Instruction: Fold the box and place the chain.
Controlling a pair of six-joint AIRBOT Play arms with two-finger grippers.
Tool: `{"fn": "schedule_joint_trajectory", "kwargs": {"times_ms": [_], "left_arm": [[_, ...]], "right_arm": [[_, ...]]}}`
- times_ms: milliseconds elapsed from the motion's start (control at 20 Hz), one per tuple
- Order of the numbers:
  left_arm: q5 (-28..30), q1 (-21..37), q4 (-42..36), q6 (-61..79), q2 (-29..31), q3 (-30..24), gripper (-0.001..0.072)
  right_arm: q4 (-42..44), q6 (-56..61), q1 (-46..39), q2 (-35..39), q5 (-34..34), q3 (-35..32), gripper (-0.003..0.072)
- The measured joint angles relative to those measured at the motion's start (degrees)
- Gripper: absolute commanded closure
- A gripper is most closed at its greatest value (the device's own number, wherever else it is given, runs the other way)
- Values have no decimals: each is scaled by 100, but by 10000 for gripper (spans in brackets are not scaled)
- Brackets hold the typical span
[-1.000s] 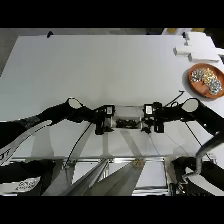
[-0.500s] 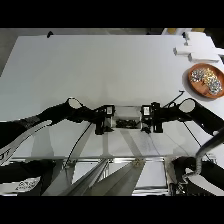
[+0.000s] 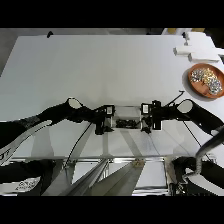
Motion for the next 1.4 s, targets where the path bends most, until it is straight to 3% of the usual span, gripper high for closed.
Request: {"fn": "schedule_joint_trajectory", "kwargs": {"times_ms": [50, 150, 200, 450, 950, 1400], "left_arm": [[0, 0, 0, 0, 0, 0, 675], [0, 0, 0, 0, 0, 0, 675], [0, 0, 0, 0, 0, 0, 675], [0, 0, 2, 0, 0, 0, 675], [0, 0, 0, 0, 0, 0, 675], [0, 0, 0, 0, 0, 0, 675]], "right_arm": [[11, 4, -2, -35, 9, 2, 536], [37, 11, -2, -101, 109, 4, 648], [42, 13, 0, -122, 168, 0, 663], [-85, 68, 2, 61, 407, -9, 664], [-356, 573, 2, 1272, 765, -9, 664], [116, 592, 2, 2992, 1064, -9, 664]]}}
